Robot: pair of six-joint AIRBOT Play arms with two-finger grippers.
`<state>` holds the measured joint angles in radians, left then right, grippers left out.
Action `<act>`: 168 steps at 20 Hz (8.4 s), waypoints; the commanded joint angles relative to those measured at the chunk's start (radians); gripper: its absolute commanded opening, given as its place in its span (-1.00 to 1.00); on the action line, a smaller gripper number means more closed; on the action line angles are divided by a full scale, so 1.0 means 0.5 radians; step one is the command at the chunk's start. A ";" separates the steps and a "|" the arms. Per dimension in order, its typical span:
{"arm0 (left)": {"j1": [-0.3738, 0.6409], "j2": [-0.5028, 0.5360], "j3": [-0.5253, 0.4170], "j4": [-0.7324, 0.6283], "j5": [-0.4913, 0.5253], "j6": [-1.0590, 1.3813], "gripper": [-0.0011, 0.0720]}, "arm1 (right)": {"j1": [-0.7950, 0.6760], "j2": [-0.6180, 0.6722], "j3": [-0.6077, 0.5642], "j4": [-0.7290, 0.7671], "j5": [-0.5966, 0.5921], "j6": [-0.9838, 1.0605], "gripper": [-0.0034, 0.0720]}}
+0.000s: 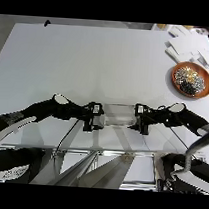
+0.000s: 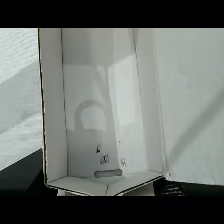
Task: Fold the box and place the chain.
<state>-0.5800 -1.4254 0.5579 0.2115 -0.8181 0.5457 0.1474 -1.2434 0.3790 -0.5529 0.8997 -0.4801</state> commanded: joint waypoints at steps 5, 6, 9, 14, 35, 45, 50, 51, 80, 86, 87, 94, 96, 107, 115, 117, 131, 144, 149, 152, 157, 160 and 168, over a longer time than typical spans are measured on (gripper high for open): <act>-0.078 -0.002 0.000 -0.106 0.108 -0.007 0.96 | 0.000 0.002 0.002 0.000 0.002 0.000 0.14; -0.078 -0.002 0.000 -0.138 0.125 -0.009 0.95 | 0.000 0.002 0.002 0.000 0.002 0.000 0.14; -0.091 -0.008 0.000 -0.261 0.142 -0.006 0.95 | 0.000 0.002 0.002 0.000 0.003 0.000 0.14; -0.115 -0.008 0.004 -0.253 0.173 -0.009 0.93 | 0.000 0.002 0.002 0.000 0.002 0.001 0.14; -0.115 -0.008 0.004 -0.256 0.176 -0.015 -0.78 | 0.000 0.002 0.002 0.001 0.003 0.000 0.14; -0.115 -0.008 0.004 -0.256 0.176 -0.015 -0.78 | 0.000 0.002 0.002 -0.064 -0.006 0.008 0.93; -0.115 -0.008 0.004 -0.256 0.176 -0.015 -0.78 | -0.001 0.101 0.003 -0.173 -0.022 0.146 0.94; -0.115 -0.008 0.004 -0.256 0.176 -0.015 -0.78 | -0.001 0.149 0.003 -0.212 -0.042 0.204 0.94; -0.115 -0.008 0.004 -0.256 0.173 -0.015 -0.78 | 0.156 0.293 0.009 0.890 -0.780 1.024 -0.87; -0.115 -0.008 0.004 -0.256 0.170 -0.015 -0.78 | 0.149 0.362 0.034 0.630 -0.652 1.281 -0.87; -0.115 -0.008 0.004 -0.256 0.170 -0.015 -0.78 | 0.149 0.426 0.080 0.444 -0.591 1.412 -0.87; -0.115 -0.008 0.004 -0.256 0.169 -0.015 -0.78 | -0.201 0.520 0.575 -0.555 0.444 1.428 -0.88; -0.115 -0.008 0.004 -0.256 0.169 -0.015 -0.78 | -0.176 0.494 0.572 -0.665 0.715 0.721 -0.87; -0.115 -0.008 0.004 -0.256 0.169 -0.015 -0.78 | 0.029 0.235 0.443 -0.890 0.491 0.533 -0.66; -0.115 -0.008 0.004 -0.256 0.168 -0.016 -0.78 | 0.029 0.230 0.327 -0.647 0.253 0.471 -0.66; -0.115 -0.008 0.004 -0.256 0.169 -0.015 -0.78 | 0.029 0.230 0.311 -0.621 0.253 0.469 -0.66; -0.115 -0.008 0.004 -0.256 0.168 -0.015 -0.78 | 0.141 0.224 0.164 -0.271 0.099 0.317 0.19; -0.115 -0.008 0.004 -0.256 0.169 -0.015 -0.78 | -0.002 0.815 0.165 -0.539 -0.089 1.527 -0.87; -0.115 -0.008 0.004 -0.256 0.169 -0.015 -0.78 | -0.494 0.762 0.165 -0.710 -0.230 2.755 -0.88; -0.115 -0.008 0.004 -0.256 0.168 -0.015 -0.78 | -0.665 0.573 0.165 -0.913 -0.022 3.311 -0.88; -0.115 -0.008 0.004 -0.256 0.169 -0.015 -0.78 | -0.597 0.282 0.165 -0.882 0.203 3.376 -0.88; -0.115 -0.008 0.004 -0.256 0.168 -0.015 -0.78 | -0.462 0.152 0.165 -0.777 0.256 3.366 -0.88; -0.115 -0.008 0.004 -0.256 0.168 -0.015 -0.78 | -0.376 0.179 0.165 -0.403 0.401 3.148 -0.83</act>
<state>-0.6373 -1.4296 0.5594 0.0837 -0.7345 0.5381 -0.0483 -1.1728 0.4603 -0.8223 1.0538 1.1381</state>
